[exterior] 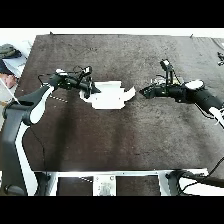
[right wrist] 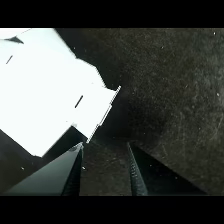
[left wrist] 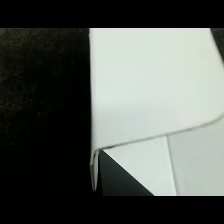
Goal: Fold the box and place the chain.
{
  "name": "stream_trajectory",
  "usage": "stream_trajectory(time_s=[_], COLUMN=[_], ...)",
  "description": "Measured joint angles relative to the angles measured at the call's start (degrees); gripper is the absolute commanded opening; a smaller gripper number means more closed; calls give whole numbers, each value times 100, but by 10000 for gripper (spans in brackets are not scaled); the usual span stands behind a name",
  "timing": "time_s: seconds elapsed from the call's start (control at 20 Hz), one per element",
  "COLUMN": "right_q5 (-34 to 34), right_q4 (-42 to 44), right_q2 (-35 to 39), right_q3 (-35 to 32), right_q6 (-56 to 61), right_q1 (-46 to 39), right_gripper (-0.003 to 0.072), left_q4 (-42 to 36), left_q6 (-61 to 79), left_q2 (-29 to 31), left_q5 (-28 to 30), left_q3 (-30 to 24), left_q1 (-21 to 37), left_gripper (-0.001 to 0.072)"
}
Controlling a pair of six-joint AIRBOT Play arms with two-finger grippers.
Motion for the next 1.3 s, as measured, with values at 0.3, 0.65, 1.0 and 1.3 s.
stream_trajectory(time_s=[0.3, 0.65, 1.0, 1.3], right_q5=[542, 820, 33, -476], right_q4=[295, 367, -492, -844], right_q2=[0, 0, -92, -518], right_q3=[0, 0, 2, 2], right_q6=[-1064, -2057, -2747, -3259], right_q1=[17, 442, 1421, 1899], right_gripper=[344, 532, 599, 601], left_q4=[15, 15, 13, 9], left_q6=[2, 2, 2, 2], left_q2=[0, 0, 0, 0], left_q5=[-105, -214, -225, -232], left_q3=[0, 0, 2, 0], left_q1=[0, 0, 0, 0], left_gripper=[13, 13, 13, 13])
